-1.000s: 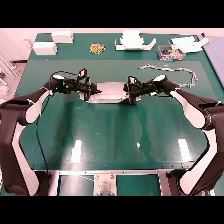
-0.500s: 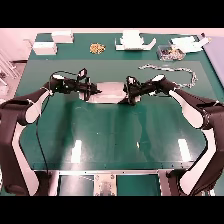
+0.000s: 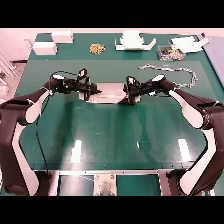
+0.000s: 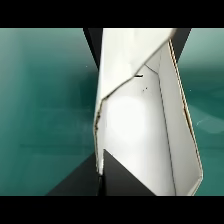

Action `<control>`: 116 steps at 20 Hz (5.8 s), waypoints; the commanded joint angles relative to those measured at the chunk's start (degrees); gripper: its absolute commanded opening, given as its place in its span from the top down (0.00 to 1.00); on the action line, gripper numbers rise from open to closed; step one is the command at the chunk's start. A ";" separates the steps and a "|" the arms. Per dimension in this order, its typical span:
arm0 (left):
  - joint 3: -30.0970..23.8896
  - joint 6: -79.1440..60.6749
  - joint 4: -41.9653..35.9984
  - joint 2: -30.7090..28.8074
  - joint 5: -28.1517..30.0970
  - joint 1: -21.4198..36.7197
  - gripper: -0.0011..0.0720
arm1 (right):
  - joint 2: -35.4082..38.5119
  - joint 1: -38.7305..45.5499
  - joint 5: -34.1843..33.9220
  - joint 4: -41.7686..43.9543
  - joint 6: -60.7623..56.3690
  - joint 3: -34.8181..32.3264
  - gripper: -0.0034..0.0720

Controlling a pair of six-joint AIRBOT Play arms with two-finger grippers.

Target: Fold the box and place the chain.

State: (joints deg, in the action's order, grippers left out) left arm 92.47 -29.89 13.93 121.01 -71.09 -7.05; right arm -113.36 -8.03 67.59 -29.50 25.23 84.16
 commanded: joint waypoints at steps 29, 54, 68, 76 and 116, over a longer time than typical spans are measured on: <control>0.02 -0.13 -1.53 0.02 -0.35 0.02 0.96 | -0.02 -0.04 0.00 0.07 0.04 -0.20 0.26; 13.64 12.55 -6.58 -8.39 -28.63 8.87 0.97 | -0.02 -0.04 0.00 0.07 0.04 -0.20 0.27; -9.62 13.99 8.81 -31.04 2.73 -0.90 0.97 | -0.02 -0.04 0.00 0.07 0.04 -0.20 0.27; -31.61 1.25 2.03 -35.15 12.02 -1.25 0.97 | -0.02 -0.02 0.00 0.07 0.04 -0.20 0.26; -16.63 -6.64 -6.62 -12.79 23.52 -3.85 0.96 | -0.02 -0.04 0.00 0.07 0.04 -0.20 0.26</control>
State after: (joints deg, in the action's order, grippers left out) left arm 75.90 -36.34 5.69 108.07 -48.60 -10.85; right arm -113.36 -8.03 67.48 -29.39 25.21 83.96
